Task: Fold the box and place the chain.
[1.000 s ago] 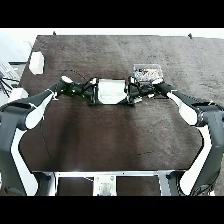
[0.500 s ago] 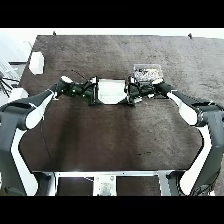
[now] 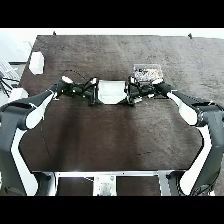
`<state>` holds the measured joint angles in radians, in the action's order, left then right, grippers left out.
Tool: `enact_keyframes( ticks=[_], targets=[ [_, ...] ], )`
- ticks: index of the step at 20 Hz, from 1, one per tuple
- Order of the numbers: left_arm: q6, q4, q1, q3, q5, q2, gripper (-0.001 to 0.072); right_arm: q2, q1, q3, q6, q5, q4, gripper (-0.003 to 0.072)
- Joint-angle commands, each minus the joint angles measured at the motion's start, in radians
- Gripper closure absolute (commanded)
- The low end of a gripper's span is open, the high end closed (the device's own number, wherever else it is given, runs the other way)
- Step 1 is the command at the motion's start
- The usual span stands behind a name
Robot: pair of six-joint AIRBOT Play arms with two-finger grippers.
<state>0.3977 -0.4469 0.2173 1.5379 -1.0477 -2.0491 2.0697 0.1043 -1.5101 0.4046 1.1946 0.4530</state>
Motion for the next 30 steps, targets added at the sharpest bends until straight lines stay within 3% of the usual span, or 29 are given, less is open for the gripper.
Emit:
enact_keyframes(
  ticks=[1,25,26,27,28,30],
  targets=[
    [0.0,-0.001,0.0,0.001,0.01,-0.001,0.0419,0.0,0.0,0.0,0.0,0.0,0.0,0.0249],
    [0.001,0.007,0.0,0.001,0.011,0.0,0.042,0.0,0.0,0.0,-0.009,0.018,0.0,0.0246],
    [0.0,0.007,0.0,0.001,0.011,0.0,0.0419,-0.002,-0.002,-0.002,-0.007,0.021,-0.001,0.0202],
    [0.001,0.007,0.0,0.001,0.012,0.0,0.042,-0.005,-0.008,-0.009,-0.008,0.021,0.002,0.0097],
    [0.0,0.007,0.0,0.001,0.011,0.0,0.0419,-0.011,-0.015,-0.013,-0.008,0.022,0.004,0.0076],
    [0.0,0.007,0.0,0.001,0.011,0.0,0.042,-0.028,-0.032,-0.014,-0.037,0.038,0.03,-0.0034]
  ],
)
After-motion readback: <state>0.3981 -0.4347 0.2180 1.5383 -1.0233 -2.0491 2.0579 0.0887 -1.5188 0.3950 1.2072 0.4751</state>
